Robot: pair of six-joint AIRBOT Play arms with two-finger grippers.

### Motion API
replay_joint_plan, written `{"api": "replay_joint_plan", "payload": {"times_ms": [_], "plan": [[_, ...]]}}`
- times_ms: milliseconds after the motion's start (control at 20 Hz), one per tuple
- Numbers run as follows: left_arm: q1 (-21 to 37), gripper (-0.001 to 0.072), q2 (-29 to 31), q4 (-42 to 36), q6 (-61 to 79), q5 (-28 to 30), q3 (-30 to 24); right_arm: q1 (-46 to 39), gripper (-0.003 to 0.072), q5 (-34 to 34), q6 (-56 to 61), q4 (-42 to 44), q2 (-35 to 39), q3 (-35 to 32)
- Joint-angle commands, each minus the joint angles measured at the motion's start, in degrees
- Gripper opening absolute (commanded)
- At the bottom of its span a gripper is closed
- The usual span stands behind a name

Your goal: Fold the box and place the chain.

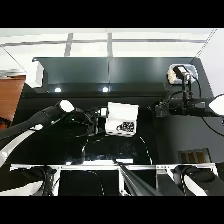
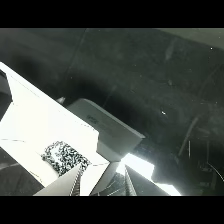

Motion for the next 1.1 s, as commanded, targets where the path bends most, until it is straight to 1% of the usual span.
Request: {"api": "replay_joint_plan", "payload": {"times_ms": [0,50,200,400,600,700,1050], "plan": [[0.0,0.0712,-0.3,0.4,1.2,0.0,1.3,0.0,0.0315,0.0,0.0,0.0,0.0,0.0],[0.0,0.0711,-0.7,0.4,1.2,-0.2,2.0,0.0,0.0315,0.0,0.0,0.0,0.0,0.0],[0.0,0.0712,-2.3,0.4,1.3,-3.8,3.6,0.0,0.0315,0.0,0.0,0.0,0.0,0.0],[-0.4,0.0712,-3.1,0.3,1.3,-4.6,3.6,0.0,0.0315,0.0,0.0,0.0,0.0,0.0],[-0.5,0.0711,-3.1,-2.6,1.4,-4.8,3.6,0.0,0.0315,0.0,0.0,0.0,0.0,0.0],[-0.5,0.0711,-3.1,-2.6,1.4,-6.1,3.6,0.0,0.0315,0.0,0.0,0.0,0.0,0.0],[0.0,0.0711,-3.2,-2.6,1.4,-5.7,3.7,0.0,0.0315,0.0,0.0,0.0,0.0,0.0]]}}
